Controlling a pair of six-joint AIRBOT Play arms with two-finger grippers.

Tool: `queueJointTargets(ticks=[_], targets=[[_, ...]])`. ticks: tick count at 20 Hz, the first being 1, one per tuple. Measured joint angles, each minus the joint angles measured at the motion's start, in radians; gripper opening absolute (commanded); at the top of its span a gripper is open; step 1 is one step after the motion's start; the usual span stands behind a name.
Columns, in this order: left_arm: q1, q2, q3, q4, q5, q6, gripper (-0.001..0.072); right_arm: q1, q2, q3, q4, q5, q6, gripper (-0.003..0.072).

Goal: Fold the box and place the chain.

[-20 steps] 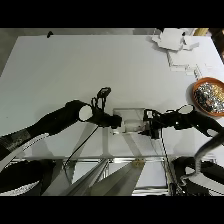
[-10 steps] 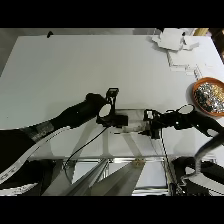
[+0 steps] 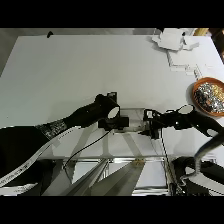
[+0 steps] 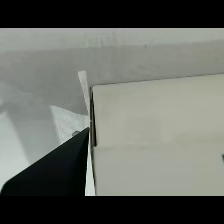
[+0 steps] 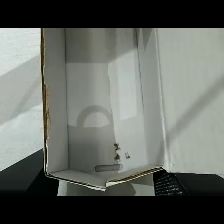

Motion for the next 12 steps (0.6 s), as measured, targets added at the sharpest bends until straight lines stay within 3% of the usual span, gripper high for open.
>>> queueJointTargets(ticks=[4,5,8,12], targets=[[-0.002,-0.014,0.002,0.004,0.004,-0.013,0.0235,0.000,0.000,0.000,0.000,0.000,0.000,0.0466],[-0.002,-0.017,0.002,0.006,0.004,-0.014,0.0149,0.000,0.000,0.000,0.000,0.000,0.000,0.0466],[-0.002,-0.022,0.002,0.019,-0.008,-0.019,0.0003,0.000,0.000,0.000,-0.001,0.002,0.000,0.0466],[-0.002,-0.028,0.002,0.021,-0.008,-0.021,0.0007,0.000,0.000,0.000,-0.001,0.002,-0.001,0.0466]])
